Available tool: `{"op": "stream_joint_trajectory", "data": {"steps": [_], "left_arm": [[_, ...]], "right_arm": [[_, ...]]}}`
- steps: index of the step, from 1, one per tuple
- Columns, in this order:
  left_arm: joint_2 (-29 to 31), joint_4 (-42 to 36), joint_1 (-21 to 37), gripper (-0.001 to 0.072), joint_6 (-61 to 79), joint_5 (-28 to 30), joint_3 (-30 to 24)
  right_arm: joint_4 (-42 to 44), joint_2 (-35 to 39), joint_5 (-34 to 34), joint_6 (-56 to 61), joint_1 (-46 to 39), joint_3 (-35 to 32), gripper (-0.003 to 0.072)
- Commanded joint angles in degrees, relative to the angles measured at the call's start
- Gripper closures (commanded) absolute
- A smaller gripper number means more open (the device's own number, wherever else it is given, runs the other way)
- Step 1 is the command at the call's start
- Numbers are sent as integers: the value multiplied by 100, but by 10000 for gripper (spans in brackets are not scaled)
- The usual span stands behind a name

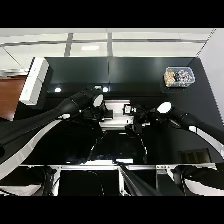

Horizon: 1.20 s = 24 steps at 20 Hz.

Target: Fold the box and place the chain.

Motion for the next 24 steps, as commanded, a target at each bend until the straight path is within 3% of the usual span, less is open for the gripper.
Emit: {"op": "stream_joint_trajectory", "data": {"steps": [1, 9, 11, 13, 15, 24], "left_arm": [[0, -7, -2, 682, 83, -28, 4], [0, -2, 0, 682, 144, -168, 4], [0, -4, 0, 681, 142, -160, 4], [0, -2, 0, 681, 142, -155, 4], [0, -4, 0, 681, 142, -127, 4], [0, -9, -2, 681, 142, -127, 4]], "right_arm": [[-101, 52, 22, 247, 4, 0, 10], [-1237, 667, 494, 684, -221, 0, 17], [-1019, 667, 494, 555, -221, 0, 245], [-807, 667, 476, 455, -221, 0, 266], [-544, 654, 492, 455, -203, 0, 508], [638, 203, 153, 531, 264, -4, 502]]}}
